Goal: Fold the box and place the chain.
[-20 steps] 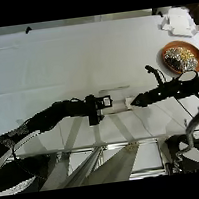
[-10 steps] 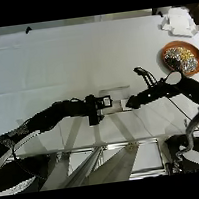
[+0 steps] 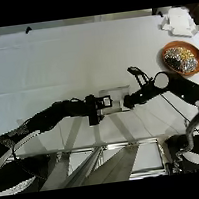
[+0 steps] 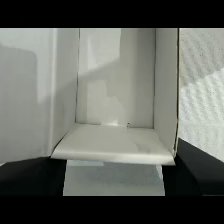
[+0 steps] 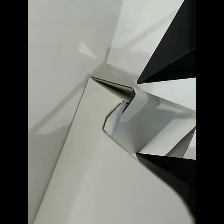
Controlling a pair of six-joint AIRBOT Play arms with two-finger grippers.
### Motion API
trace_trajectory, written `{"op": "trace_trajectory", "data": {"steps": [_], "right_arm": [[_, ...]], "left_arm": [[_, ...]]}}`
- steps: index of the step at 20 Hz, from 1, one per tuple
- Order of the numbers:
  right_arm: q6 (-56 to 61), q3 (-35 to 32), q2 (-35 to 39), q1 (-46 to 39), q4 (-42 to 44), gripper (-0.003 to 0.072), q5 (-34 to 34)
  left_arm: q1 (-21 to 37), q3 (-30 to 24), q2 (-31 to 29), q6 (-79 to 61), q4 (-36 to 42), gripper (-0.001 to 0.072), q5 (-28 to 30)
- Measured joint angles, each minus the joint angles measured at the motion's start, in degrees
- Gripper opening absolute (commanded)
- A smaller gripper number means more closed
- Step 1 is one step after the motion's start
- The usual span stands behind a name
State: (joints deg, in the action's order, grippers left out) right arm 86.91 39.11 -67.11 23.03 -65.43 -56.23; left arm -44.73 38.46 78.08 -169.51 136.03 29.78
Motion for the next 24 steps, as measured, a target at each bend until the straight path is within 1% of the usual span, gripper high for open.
{"op": "trace_trajectory", "data": {"steps": [4, 6, 8, 13, 19, 20, 22, 24], "right_arm": [[9.8, 0.6, -0.2, 4.5, -6.3, 0.0453, -0.3], [13.2, 1.8, -0.7, 6.2, -9.0, 0.0432, -0.3], [15.7, 3.4, -1.6, 7.5, -11.2, 0.0427, -0.7], [20.9, 5.8, -4.2, 10.4, -13.7, 0.0417, -1.2], [28.9, 6.4, -6.2, 13.4, -17.8, 0.0401, 0.0], [29.6, 6.4, -6.3, 13.6, -18.3, 0.0384, 0.3], [30.5, 6.5, -6.5, 13.9, -19.1, 0.0275, 0.7], [31.1, 6.5, -6.6, 14.0, -19.6, 0.0196, 0.8]], "left_arm": [[0.0, 0.0, 0.0, 0.0, 0.0, 0.0136, 0.0], [0.0, 0.0, 0.0, 0.0, 0.0, 0.0136, 0.0], [0.0, 0.0, 0.0, 0.0, 0.0, 0.0136, 0.0], [0.0, 0.0, 0.0, 0.0, 0.0, 0.0136, 0.0], [0.0, 0.0, 0.0, 0.0, 0.0, 0.0136, 0.0], [0.0, 0.0, 0.0, 0.0, 0.0, 0.0136, 0.0], [0.0, 0.0, 0.0, 0.0, 0.0, 0.0136, 0.0], [0.0, 0.0, 0.0, 0.0, 0.0, 0.0135, 0.0]]}}
